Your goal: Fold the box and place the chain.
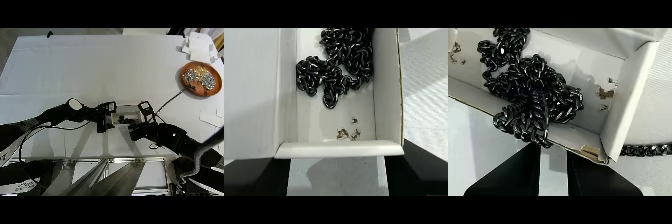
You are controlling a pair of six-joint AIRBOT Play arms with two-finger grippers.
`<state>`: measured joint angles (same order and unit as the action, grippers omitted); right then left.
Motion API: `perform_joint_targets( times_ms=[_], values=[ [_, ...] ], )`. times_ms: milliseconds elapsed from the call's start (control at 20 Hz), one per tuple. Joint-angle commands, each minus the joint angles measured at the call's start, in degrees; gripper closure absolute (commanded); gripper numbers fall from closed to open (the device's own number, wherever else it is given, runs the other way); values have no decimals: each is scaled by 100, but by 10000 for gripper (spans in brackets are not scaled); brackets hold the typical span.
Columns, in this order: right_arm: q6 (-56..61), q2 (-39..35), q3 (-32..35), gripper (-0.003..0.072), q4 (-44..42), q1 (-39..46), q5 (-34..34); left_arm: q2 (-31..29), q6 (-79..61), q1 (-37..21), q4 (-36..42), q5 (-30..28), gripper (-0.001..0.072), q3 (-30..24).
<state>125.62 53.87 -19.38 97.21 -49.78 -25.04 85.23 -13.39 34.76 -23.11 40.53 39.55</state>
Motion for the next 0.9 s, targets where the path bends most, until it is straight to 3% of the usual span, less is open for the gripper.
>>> perform_joint_targets(
  times_ms=[0,250,400,500,850],
  values=[
    [44,157,0,506,2,-2,118,-2,-11,-2,-4,0,437,0],
    [46,341,0,508,2,-2,170,-2,-11,-2,-4,0,437,-2],
    [48,352,-2,629,-33,-4,173,-2,-11,-2,-4,0,437,-2],
    [44,317,-2,671,-142,-4,170,-2,-11,-2,-4,0,437,0],
    [42,-741,-2,672,-173,-170,-404,-2,-11,-2,-4,0,437,-2]
  ],
)
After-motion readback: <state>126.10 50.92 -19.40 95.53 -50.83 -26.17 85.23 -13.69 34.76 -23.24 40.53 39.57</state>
